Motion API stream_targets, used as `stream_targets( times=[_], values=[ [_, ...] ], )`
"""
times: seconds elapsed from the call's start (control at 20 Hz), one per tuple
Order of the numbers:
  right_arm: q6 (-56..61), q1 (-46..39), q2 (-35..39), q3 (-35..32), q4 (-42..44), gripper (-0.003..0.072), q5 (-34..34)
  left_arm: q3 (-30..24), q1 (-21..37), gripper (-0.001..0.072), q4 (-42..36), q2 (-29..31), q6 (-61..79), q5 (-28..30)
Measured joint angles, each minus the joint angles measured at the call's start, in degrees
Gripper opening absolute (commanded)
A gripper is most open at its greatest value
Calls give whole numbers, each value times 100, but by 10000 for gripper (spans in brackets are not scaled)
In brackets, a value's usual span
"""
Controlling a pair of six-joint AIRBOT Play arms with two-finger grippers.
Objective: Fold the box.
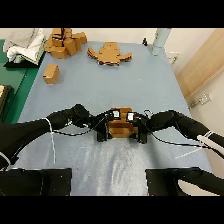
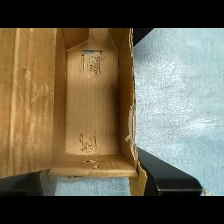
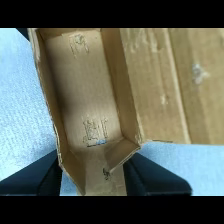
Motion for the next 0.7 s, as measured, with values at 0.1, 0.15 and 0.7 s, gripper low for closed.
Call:
stream_targets(
  times=[0.1,0.15,0.7],
  values=[
    [0,0,0,0,0,525,-2,0,0,507,0,0,0,0],
    [0,0,0,0,0,525,-2,0,0,508,0,0,0,0],
    [61,-57,214,0,-52,720,7,0,0,507,0,0,-2,-2]
  ],
)
